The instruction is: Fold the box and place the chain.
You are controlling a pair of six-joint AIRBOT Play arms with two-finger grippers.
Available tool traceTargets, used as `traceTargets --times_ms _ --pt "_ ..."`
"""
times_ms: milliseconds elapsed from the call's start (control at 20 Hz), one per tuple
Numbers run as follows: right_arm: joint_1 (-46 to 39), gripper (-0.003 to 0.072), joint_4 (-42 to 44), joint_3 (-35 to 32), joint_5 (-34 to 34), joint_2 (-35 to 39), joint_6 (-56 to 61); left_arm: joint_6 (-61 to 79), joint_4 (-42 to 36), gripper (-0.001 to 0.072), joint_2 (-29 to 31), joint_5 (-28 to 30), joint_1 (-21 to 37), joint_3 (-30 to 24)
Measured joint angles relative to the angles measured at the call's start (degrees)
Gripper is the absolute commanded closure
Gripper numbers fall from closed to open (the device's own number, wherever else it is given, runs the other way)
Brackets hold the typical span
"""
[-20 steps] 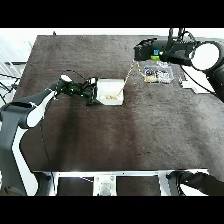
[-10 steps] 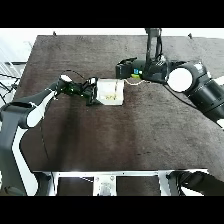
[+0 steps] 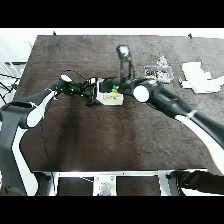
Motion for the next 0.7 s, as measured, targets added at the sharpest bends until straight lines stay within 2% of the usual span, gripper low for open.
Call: traceTargets --times_ms 300,350,400,450,700 --pt "-1.0 0.0674 -0.2 -0.1 -4.8 -12.1 1.1 0.0 0.0 0.0173 0.0 0.0 0.0 0.0" --pt "-1.5 0.0595 -0.2 -0.1 -5.2 -12.7 1.1 0.0 0.0 0.0174 0.0 0.0 0.0 0.0" --pt "-2.2 0.0365 -0.3 0.0 -5.6 -13.1 1.2 0.0 0.0 0.0173 0.0 0.0 0.0 0.0" --pt "-2.8 0.0251 -0.4 0.0 -5.6 -13.4 1.2 0.0 0.0 0.0174 0.0 0.0 0.0 0.0" --pt "-6.8 0.0255 -1.4 -0.5 1.2 -8.3 -2.2 0.0 0.0 0.0174 0.0 0.0 0.0 0.0"
